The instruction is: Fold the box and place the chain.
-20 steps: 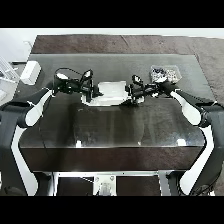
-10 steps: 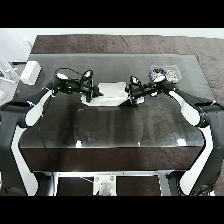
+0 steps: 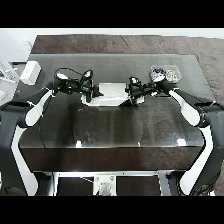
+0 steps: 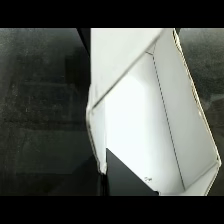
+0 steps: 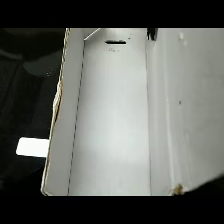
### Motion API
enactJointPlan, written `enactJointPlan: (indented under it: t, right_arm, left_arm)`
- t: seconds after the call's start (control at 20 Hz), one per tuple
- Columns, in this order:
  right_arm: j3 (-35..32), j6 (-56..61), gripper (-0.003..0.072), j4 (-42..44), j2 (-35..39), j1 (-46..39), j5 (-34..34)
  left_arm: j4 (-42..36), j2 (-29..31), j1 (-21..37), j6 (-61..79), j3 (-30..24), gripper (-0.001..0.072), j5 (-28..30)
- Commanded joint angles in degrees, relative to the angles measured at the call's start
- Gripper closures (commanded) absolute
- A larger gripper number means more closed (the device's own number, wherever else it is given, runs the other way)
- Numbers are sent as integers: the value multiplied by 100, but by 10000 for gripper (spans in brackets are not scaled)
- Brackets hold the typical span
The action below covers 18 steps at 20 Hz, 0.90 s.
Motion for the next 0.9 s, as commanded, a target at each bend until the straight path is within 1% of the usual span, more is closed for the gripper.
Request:
enactJointPlan:
  t: [0.0, 0.2, 0.3, 0.35, 0.85]
  right_arm:
    - [11, 4, 122, -98, -4, -4, -15]
    - [11, 4, 136, -122, -4, -4, -17]
    - [7, 11, 180, -166, -4, -4, -15]
    - [7, 17, 190, -168, -4, -4, -13]
    - [7, 20, 187, -160, -4, -4, -13]
  left_arm:
    - [2, 2, 7, 0, 7, 689, 9]
    - [0, 2, 7, 0, 7, 690, 9]
    - [2, 4, 7, 0, 7, 690, 9]
    - [0, 2, 7, 0, 7, 690, 9]
    - [0, 2, 7, 0, 7, 690, 7]
